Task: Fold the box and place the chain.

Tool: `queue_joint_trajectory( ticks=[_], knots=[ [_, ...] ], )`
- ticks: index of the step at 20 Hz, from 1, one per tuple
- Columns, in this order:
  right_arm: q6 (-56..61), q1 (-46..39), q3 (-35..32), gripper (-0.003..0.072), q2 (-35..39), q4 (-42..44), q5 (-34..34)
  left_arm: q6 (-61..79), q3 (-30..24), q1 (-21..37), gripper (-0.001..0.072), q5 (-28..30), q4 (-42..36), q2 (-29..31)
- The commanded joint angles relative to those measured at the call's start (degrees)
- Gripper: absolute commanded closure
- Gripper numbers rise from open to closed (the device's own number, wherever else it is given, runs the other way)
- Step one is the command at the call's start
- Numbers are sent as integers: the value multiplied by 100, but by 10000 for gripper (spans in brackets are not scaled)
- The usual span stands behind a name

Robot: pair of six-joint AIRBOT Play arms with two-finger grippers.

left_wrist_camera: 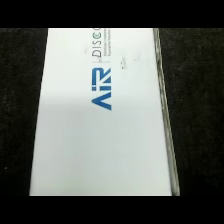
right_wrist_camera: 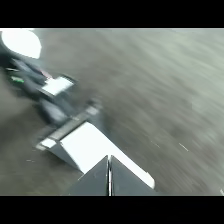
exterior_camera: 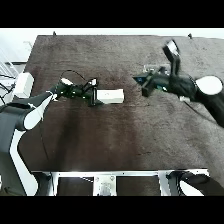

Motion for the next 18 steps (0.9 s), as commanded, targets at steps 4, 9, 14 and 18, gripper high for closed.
queue_joint_trajectory(
  ticks=[4,9,14,18],
  knots=[
    [170,-260,-2470,678,1613,-7,-1613,4,9,0,403,-4,-17,2],
    [168,-260,-2800,678,1633,-7,-1639,-24,9,0,438,-31,-20,15],
    [168,-260,-2800,678,1633,-7,-1685,-796,9,278,692,-278,-85,551],
    [173,-260,-2800,678,1633,-4,-1775,-1746,2,885,696,-249,-177,1325]
  ],
)
